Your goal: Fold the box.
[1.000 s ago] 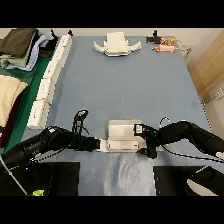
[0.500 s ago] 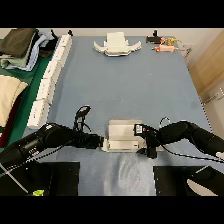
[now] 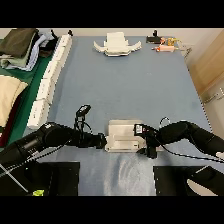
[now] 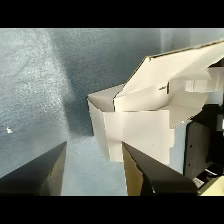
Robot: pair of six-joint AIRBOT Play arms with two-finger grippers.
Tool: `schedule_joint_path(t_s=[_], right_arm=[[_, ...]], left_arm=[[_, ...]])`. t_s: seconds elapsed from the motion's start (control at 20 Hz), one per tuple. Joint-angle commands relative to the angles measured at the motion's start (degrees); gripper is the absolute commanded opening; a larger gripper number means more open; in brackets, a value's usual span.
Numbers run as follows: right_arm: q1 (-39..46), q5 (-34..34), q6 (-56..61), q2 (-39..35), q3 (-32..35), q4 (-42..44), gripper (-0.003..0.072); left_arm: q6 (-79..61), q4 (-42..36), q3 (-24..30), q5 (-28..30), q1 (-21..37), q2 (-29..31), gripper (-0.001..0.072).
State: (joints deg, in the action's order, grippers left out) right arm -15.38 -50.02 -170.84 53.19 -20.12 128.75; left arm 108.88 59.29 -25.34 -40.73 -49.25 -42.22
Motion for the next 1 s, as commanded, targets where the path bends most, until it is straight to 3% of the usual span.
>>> schedule_joint_path(t_s=[0.0,0.35,0.4,0.8,0.95], right_arm=[[0.0,0.0,0.0,0.0,0.0,0.0,0.0537],[0.0,0.0,0.0,0.0,0.0,0.0,0.0537],[0.0,0.0,0.0,0.0,0.0,0.0,0.0537],[0.0,0.0,0.0,0.0,0.0,0.0,0.0537],[0.0,0.0,0.0,0.0,0.0,0.0,0.0537]], left_arm=[[0.0,-1.8,0.0,2.0,0.0,-1.0,0.0523],[0.7,-1.7,-4.3,2.2,-2.3,-8.0,0.0516],[2.5,0.0,-5.1,2.2,-3.2,-9.2,0.0459],[27.8,22.1,-13.6,-5.2,-10.3,-17.9,0.0461],[33.6,25.9,-16.9,-8.7,-12.4,-21.1,0.046]])
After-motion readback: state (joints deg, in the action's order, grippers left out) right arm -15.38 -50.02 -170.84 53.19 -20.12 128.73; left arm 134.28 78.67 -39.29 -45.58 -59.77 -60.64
